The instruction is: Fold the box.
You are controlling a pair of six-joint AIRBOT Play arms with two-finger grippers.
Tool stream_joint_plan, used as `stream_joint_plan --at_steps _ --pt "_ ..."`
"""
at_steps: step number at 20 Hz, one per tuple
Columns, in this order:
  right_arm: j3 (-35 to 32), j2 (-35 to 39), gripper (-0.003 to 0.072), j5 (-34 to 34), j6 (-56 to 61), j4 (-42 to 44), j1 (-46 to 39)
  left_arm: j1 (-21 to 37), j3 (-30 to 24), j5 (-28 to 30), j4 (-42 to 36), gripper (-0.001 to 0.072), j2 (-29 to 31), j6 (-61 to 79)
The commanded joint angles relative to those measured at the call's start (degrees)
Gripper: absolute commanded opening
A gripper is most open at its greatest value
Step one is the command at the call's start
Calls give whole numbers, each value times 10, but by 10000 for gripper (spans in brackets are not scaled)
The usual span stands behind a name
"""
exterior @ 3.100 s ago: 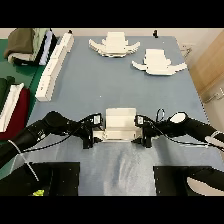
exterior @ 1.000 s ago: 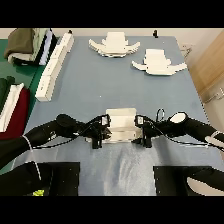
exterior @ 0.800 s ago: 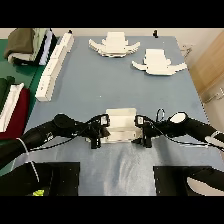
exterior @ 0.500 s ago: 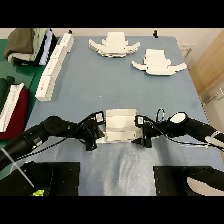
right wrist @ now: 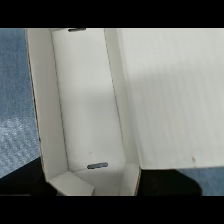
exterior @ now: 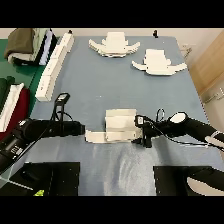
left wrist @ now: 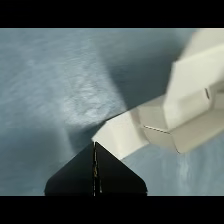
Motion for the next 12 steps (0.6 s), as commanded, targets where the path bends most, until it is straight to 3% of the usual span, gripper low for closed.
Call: stream_joint_plan --at_steps 1,7,12 --pt "0 0 542 0 0 1 0 59 -1 -37 53 16 -31 -174" --pt "0 0 542 0 0 1 0 40 -1 -25 -91 15 -166 -95" --pt "0 0 542 0 0 1 0 -24 -1 19 -167 15 -185 -50"
